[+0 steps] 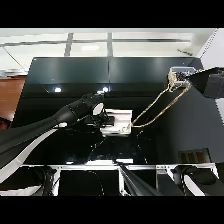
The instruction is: Fold the box and place the chain.
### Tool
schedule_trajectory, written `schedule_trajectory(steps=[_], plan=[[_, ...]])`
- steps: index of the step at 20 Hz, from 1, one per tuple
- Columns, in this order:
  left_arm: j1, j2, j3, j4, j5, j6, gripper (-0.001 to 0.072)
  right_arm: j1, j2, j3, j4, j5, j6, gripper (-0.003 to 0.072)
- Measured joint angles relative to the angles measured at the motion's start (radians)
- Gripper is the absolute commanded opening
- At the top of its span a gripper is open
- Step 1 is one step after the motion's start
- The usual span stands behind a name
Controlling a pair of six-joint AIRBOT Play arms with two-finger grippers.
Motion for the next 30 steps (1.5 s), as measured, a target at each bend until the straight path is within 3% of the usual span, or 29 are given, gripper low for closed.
schedule_trajectory(steps=[5, 12, 25, 30], plan=[[0.0, 0.0, 0.0, 0.0, -0.002, 0.0, 0.003, 0.0, 0.005, 0.0, 0.155, 0.006, -0.027, 0.0014], [0.0, 0.0, 0.0, 0.0, -0.006, 0.002, 0.003, 0.054, -0.028, -0.044, 0.245, 0.003, -0.038, 0.0014], [0.0, 0.0, 0.0, 0.0, -0.007, 0.002, 0.003, 0.347, -0.215, -0.141, 0.301, -0.129, -0.05, 0.0015], [0.0, 0.0, 0.0, 0.0, -0.008, 0.002, 0.003, 0.397, -0.256, -0.276, 0.346, -0.235, -0.054, 0.0016]])
